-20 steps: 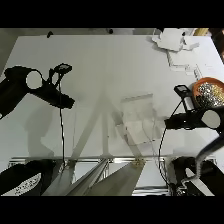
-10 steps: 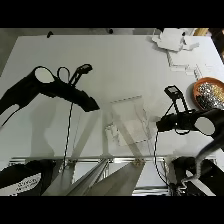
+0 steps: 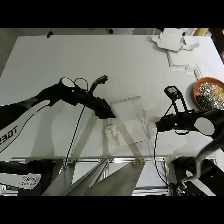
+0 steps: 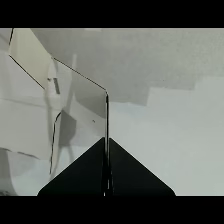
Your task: Fold the box and place the chain.
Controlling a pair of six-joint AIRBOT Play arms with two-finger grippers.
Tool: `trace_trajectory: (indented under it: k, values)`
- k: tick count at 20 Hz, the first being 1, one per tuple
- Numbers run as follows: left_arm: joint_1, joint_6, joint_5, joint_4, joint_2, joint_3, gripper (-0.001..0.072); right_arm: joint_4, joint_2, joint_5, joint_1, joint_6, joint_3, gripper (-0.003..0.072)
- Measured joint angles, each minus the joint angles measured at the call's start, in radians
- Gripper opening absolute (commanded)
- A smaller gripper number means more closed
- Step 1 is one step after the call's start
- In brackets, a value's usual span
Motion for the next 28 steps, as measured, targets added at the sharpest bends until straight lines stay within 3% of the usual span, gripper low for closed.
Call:
trace_trajectory:
  k: [3, 6, 10, 12, 16, 22, 28]
  values:
    - [-0.043, 0.042, 0.058, -0.016, -0.024, 0.000, 0.0560, 0.000, 0.000, 0.001, 0.000, 0.000, 0.000, 0.0025]
    - [-0.068, 0.071, 0.093, -0.023, -0.032, 0.000, 0.0280, 0.000, 0.000, 0.006, 0.000, 0.000, 0.000, 0.0025]
    - [-0.079, 0.100, 0.092, -0.025, -0.036, 0.000, 0.0004, 0.002, 0.000, 0.014, 0.000, 0.000, 0.000, 0.0039]
    - [-0.082, 0.129, 0.090, -0.023, -0.035, 0.000, 0.0003, 0.011, 0.002, 0.016, 0.000, -0.001, 0.000, 0.0219]
    - [-0.090, 0.250, 0.098, -0.003, 0.002, 0.000, 0.0003, 0.032, 0.036, 0.022, 0.000, -0.080, 0.030, 0.0424]
    - [-0.177, 0.358, 0.220, 0.187, 0.072, 0.000, 0.0002, 0.039, 0.113, 0.055, 0.000, -0.246, 0.109, 0.0432]
    - [-0.232, 0.375, 0.358, 0.251, 0.082, 0.000, 0.0002, 0.043, 0.131, 0.081, 0.000, -0.323, 0.122, 0.0432]
